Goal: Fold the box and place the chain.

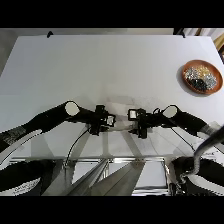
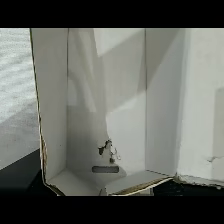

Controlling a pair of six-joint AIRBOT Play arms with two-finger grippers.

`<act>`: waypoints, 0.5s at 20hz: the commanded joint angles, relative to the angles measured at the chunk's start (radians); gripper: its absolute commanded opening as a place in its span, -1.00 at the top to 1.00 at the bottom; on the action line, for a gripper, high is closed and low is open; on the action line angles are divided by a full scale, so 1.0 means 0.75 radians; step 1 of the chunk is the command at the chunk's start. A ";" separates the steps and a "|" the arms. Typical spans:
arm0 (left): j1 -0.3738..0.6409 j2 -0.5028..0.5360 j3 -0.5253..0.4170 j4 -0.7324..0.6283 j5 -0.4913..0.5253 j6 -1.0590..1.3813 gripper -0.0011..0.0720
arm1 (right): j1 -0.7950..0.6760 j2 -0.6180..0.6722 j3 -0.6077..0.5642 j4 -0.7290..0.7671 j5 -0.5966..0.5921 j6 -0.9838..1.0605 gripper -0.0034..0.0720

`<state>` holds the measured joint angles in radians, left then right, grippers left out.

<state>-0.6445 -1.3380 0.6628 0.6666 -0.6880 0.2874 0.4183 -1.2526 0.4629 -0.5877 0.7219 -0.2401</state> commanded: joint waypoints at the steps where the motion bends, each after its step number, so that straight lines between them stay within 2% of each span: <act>1: -0.002 0.001 0.001 0.000 0.006 -0.019 -0.33 | 0.001 0.001 0.001 0.000 0.000 -0.001 0.11; 2: -0.001 0.005 0.001 0.002 0.006 -0.074 -0.04 | 0.001 0.001 0.001 -0.001 0.000 -0.001 0.11; 4: 0.015 0.026 0.001 0.035 -0.002 -0.250 0.91 | 0.001 0.001 0.001 -0.001 0.000 -0.001 0.11; 10: 0.157 0.199 0.001 0.341 -0.093 -1.010 0.96 | 0.001 0.001 0.001 -0.001 0.000 -0.001 0.11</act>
<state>-0.5762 -1.2480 0.6632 0.8017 -0.7166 -0.1677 0.4183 -1.2526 0.4629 -0.5880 0.7216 -0.2413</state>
